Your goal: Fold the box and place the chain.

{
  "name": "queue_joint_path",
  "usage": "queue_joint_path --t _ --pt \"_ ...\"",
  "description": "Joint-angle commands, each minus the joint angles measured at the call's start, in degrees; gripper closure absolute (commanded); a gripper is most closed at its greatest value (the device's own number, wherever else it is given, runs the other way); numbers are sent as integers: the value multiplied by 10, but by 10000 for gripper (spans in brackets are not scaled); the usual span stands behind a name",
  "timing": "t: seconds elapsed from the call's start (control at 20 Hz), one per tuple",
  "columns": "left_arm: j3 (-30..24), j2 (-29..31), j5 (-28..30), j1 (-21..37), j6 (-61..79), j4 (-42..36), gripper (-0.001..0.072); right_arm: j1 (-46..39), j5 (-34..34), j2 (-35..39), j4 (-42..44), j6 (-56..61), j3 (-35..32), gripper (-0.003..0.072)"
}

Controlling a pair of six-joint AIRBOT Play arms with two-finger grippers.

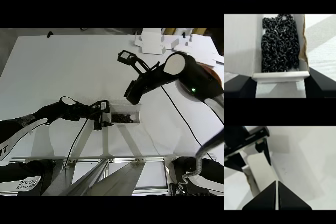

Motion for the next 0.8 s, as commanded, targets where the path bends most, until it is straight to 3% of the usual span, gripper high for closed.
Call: queue_joint_path --t 0.0,0.15,0.25,0.45,0.65,0.75 --pt "0 0 0 0 0 0 367 -5 8 -41 16 -60 -8 657" --pt "0 0 0 0 0 0 367 -5 18 -40 58 -113 -43 644" --pt "0 0 0 0 0 0 367 -2 19 -37 87 -142 -62 566" --pt "0 0 0 0 0 0 367 19 19 -26 99 -174 -86 492" --pt "0 0 0 0 0 0 367 37 0 6 98 -218 -116 480" --pt "0 0 0 0 0 0 367 39 -21 22 94 -230 -135 364"
